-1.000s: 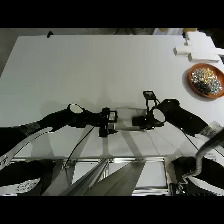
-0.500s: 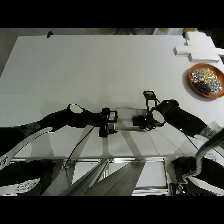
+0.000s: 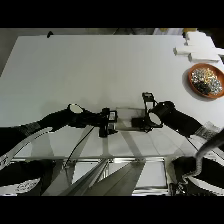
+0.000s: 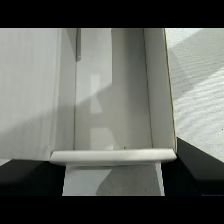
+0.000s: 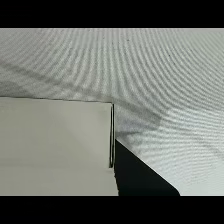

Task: Fold the box and place the chain.

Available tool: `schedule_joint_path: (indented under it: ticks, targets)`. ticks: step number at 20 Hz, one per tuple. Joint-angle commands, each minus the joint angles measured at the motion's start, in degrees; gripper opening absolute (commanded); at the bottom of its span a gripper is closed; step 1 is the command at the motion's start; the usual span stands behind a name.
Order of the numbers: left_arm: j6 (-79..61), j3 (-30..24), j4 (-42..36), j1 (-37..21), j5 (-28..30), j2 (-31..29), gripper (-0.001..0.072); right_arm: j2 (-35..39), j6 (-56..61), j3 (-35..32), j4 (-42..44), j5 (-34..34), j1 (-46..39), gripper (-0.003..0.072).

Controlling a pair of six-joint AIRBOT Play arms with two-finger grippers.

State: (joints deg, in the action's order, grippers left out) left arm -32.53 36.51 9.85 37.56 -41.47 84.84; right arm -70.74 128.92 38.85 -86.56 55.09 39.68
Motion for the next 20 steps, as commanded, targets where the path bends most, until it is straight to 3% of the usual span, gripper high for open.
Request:
schedule_joint_path:
  ticks: [1,3,4,5,6,8,11,16,20]
  targets:
    - [-0.24,0.00,0.02,0.04,0.11,-0.02,0.0134,-0.79,0.09,-0.04,0.22,-0.26,0.85,0.0015]
    - [-0.26,0.00,0.02,0.04,0.09,-0.02,0.0134,-0.72,0.04,-0.04,0.20,-0.22,0.85,0.0017]
    - [-0.24,0.00,0.04,0.02,0.11,-0.02,0.0134,-0.57,0.04,-0.04,0.20,-0.24,0.85,0.0068]
    - [-0.26,0.00,0.02,0.04,0.09,-0.02,0.0134,-0.44,0.04,-0.04,0.20,-0.28,0.85,0.0186]
    - [-0.24,0.00,0.02,0.04,0.11,-0.02,0.0134,-0.13,0.00,-0.04,0.20,-0.33,0.85,0.0240]
    - [-0.24,0.00,0.02,0.04,0.09,-0.02,0.0134,1.38,-0.63,-0.04,-0.11,-0.57,0.85,0.0247]
    - [-0.26,0.00,0.02,0.04,0.09,-0.02,0.0134,5.88,-3.72,0.00,-1.31,-0.22,0.83,0.0445]
    - [-0.26,0.00,0.04,0.04,0.07,-0.02,0.0134,15.37,-12.35,0.92,-1.29,7.54,0.83,0.0479]
    - [-0.26,0.00,0.02,0.04,0.11,-0.02,0.0134,21.31,-19.12,8.31,-1.60,17.97,-1.62,0.0478]
